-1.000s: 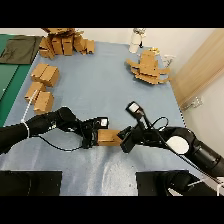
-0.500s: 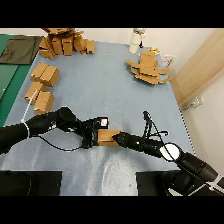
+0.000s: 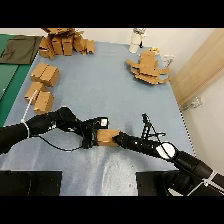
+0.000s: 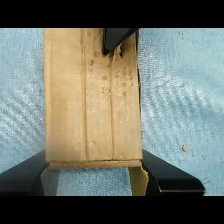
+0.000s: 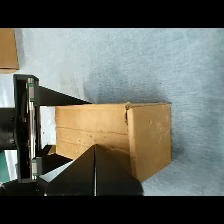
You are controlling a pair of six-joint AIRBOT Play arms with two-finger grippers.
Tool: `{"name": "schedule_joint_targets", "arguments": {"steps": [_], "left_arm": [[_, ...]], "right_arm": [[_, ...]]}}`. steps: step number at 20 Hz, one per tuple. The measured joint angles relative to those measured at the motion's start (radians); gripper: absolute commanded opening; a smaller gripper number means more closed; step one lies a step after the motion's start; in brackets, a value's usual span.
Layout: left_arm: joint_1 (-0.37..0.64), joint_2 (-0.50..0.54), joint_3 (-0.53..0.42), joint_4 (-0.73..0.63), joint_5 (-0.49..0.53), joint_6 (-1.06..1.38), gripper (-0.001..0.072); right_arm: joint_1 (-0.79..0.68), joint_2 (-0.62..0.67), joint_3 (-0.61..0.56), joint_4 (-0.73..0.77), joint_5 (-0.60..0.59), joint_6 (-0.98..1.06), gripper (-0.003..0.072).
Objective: Fold the box.
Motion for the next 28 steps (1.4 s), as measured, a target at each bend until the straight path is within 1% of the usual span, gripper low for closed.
{"name": "schedule_joint_targets", "arguments": {"steps": [4, 8, 13, 17, 20, 23, 26, 28], "left_arm": [[0.000, 0.000, 0.000, 0.000, 0.000, 0.000, 0.0315], [0.000, 0.000, 0.000, 0.000, 0.000, 0.000, 0.0315], [0.000, 0.000, 0.000, -0.001, 0.000, 0.000, 0.0315], [0.000, 0.002, 0.004, 0.001, 0.007, -0.004, 0.0315], [0.002, 0.019, 0.025, 0.005, 0.028, -0.072, 0.0315], [0.025, 0.046, 0.047, 0.013, 0.108, -0.197, 0.0316], [0.084, 0.057, 0.059, 0.022, 0.251, -0.314, 0.0316], [0.152, 0.054, 0.080, 0.024, 0.343, -0.392, 0.0316]], "right_arm": [[0.000, 0.005, 0.000, -0.001, 0.003, 0.000, 0.0004], [-0.016, 0.076, 0.002, -0.030, -0.024, -0.001, 0.0005], [-0.115, 0.186, 0.004, -0.072, -0.067, 0.000, 0.0005], [-0.195, 0.213, 0.005, -0.099, -0.076, 0.000, 0.0005], [-0.223, 0.218, 0.005, -0.122, -0.078, 0.000, 0.0005], [-0.233, 0.213, 0.005, -0.133, -0.079, 0.000, 0.0005], [-0.238, 0.194, 0.005, -0.143, -0.079, 0.000, 0.0005], [-0.238, 0.180, 0.005, -0.148, -0.077, 0.000, 0.0005]]}}
